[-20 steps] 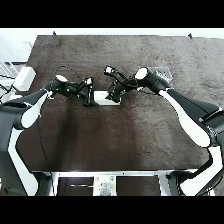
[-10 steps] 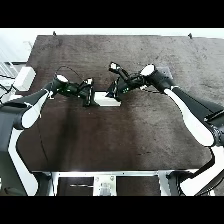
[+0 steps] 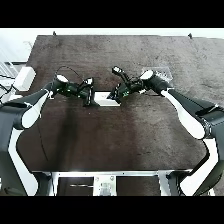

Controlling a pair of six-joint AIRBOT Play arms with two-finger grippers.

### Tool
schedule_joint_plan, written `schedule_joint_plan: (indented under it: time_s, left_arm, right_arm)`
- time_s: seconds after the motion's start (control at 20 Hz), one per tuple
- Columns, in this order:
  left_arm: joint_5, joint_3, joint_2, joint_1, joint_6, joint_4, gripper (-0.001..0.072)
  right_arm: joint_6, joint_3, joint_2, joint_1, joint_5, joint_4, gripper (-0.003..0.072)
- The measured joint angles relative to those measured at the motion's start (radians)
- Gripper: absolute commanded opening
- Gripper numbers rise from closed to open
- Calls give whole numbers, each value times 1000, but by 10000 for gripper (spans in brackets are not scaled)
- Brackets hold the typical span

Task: Fold the box and place the chain.

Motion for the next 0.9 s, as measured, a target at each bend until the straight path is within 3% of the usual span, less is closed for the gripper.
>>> schedule_joint_plan:
  time_s: [0.3,0.55,0.7,0.9]
  left_arm:
    - [0,0,0,0,-2,0,588]
    - [0,0,0,0,-2,0,588]
    - [0,0,0,0,-2,0,588]
    - [0,0,0,0,-1,0,588]
  right_arm:
    - [10,-1,31,-4,2,-2,7]
    - [9,-43,232,-7,-23,84,6]
    - [47,-188,433,-20,-159,101,7]
    - [105,-510,740,-49,-495,113,7]
